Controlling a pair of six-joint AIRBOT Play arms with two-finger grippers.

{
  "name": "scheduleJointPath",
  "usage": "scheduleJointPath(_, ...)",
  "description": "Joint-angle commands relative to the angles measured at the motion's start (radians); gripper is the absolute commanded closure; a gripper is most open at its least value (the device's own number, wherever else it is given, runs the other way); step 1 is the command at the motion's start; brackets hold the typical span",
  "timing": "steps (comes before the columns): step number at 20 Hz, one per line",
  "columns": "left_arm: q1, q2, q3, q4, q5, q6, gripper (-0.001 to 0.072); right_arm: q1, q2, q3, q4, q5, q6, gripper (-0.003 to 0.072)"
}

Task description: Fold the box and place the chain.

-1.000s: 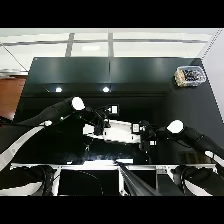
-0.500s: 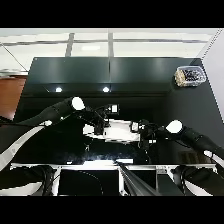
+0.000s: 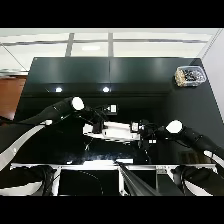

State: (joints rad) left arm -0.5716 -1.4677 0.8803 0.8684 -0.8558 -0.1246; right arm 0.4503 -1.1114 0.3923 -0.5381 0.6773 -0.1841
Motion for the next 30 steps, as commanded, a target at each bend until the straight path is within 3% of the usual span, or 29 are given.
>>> scheduleJointPath(1, 0.008, 0.008, 0.034, -0.011, -0.053, -0.053, 0.0282, 0.001, -0.001, 0.001, -0.014, 0.023, -0.013, 0.0158)
scheduleJointPath(5, 0.028, 0.074, 0.059, 0.003, -0.119, -0.119, 0.0282, 0.000, -0.001, 0.001, -0.024, 0.014, -0.036, 0.0158)
scheduleJointPath(8, 0.032, 0.166, 0.059, 0.112, -0.155, -0.248, 0.0290, 0.000, -0.001, 0.001, -0.024, 0.013, -0.036, 0.0158)
scheduleJointPath(9, 0.032, 0.198, 0.058, 0.169, -0.179, -0.323, 0.0332, 0.000, -0.001, 0.001, -0.024, 0.007, -0.036, 0.0158)
scheduleJointPath(11, 0.052, 0.255, 0.056, 0.239, -0.274, -0.406, 0.0679, 0.000, -0.001, 0.001, -0.024, -0.010, -0.036, 0.0158)
scheduleJointPath(14, 0.101, 0.338, 0.027, 0.231, -0.371, -0.522, 0.0682, 0.000, -0.002, 0.001, -0.024, -0.016, -0.037, 0.0158)
scheduleJointPath(17, 0.120, 0.449, -0.105, 0.108, -0.355, -0.634, 0.0682, 0.000, -0.002, 0.001, -0.024, -0.016, -0.038, 0.0158)
scheduleJointPath(20, 0.109, 0.507, -0.254, -0.230, -0.332, -0.687, 0.0680, 0.000, -0.002, 0.001, -0.024, -0.015, -0.038, 0.0158)
scheduleJointPath(21, 0.096, 0.504, -0.291, -0.323, -0.286, -0.687, 0.0680, 0.000, -0.002, 0.001, -0.024, -0.013, -0.038, 0.0158)
scheduleJointPath(24, 0.021, 0.479, -0.374, -0.510, 0.019, -0.589, 0.0680, 0.000, -0.002, 0.001, -0.024, -0.008, -0.037, 0.0158)
scheduleJointPath(28, -0.082, 0.394, -0.373, -0.634, 0.466, -0.425, 0.0679, 0.000, -0.002, 0.001, -0.024, -0.005, -0.037, 0.0158)
scheduleJointPath(30, -0.098, 0.330, -0.354, -0.633, 0.528, -0.349, 0.0679, 0.000, -0.002, 0.001, -0.024, -0.005, -0.037, 0.0158)
